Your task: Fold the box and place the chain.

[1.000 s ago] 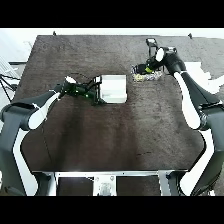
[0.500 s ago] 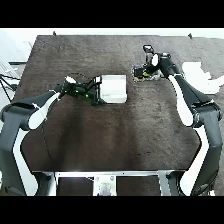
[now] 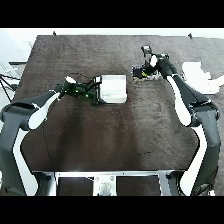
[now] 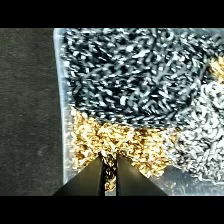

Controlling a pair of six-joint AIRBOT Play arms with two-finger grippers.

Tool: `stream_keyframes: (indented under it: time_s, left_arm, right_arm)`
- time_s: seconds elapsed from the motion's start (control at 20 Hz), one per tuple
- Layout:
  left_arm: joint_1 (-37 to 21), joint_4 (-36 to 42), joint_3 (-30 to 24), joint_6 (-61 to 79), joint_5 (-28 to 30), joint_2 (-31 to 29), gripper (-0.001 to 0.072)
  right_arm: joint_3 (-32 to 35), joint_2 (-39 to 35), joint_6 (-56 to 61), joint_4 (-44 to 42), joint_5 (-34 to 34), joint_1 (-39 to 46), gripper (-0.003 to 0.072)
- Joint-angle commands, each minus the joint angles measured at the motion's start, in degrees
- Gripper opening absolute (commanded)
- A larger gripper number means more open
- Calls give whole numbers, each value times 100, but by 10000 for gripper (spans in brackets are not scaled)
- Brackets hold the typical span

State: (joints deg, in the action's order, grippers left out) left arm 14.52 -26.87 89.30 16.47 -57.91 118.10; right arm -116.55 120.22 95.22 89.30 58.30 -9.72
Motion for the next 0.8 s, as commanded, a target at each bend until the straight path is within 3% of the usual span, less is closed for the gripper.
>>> stream_keyframes:
  time_s: [0.0, 0.5, 0.75]
  left_arm:
    - [2, -2, 2, 2, 4, 0, 350]
    - [2, -2, 2, 2, 0, 0, 350]
    - [2, 0, 2, 2, 2, 0, 350]
  right_arm:
    - [-26, -186, -52, -11, -195, -24, 12]
    - [-24, -1279, -144, 337, -221, -50, 12]
    - [-24, -2188, -297, 616, -240, -192, 11]
